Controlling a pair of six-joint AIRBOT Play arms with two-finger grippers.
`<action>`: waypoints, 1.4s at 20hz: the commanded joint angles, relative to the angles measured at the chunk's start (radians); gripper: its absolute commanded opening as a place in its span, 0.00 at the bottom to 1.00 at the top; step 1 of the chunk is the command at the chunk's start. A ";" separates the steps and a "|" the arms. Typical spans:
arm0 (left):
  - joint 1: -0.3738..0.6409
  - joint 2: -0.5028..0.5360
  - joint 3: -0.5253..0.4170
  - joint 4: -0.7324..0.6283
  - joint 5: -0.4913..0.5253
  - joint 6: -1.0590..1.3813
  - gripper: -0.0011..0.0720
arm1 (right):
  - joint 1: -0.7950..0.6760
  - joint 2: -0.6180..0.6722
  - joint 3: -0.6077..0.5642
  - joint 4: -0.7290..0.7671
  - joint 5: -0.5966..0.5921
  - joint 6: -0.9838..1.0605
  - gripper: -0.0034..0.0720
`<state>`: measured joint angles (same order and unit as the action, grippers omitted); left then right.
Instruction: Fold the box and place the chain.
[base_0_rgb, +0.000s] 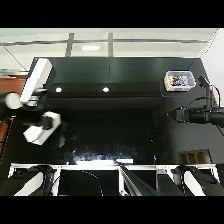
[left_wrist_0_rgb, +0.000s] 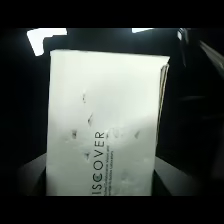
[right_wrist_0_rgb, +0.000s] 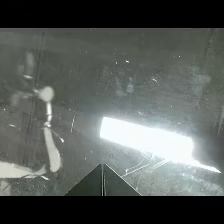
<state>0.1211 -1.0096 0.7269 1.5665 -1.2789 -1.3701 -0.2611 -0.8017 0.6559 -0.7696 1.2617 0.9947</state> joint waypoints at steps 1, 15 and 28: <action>0.312 0.043 -0.012 0.041 0.006 -0.051 0.49 | -0.001 0.000 -0.011 0.001 -0.008 -0.005 0.07; 0.491 -0.172 0.036 -0.257 0.465 0.460 0.49 | -0.001 0.000 -0.011 0.060 -0.034 -0.004 0.07; 0.489 -0.166 0.287 -0.339 0.255 0.427 0.99 | 0.000 0.000 0.163 0.114 -0.037 -0.037 0.07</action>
<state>0.6109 -1.2198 0.9295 1.2438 -0.9092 -0.8940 -0.2611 -0.8021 0.7238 -0.6682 1.2278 0.9699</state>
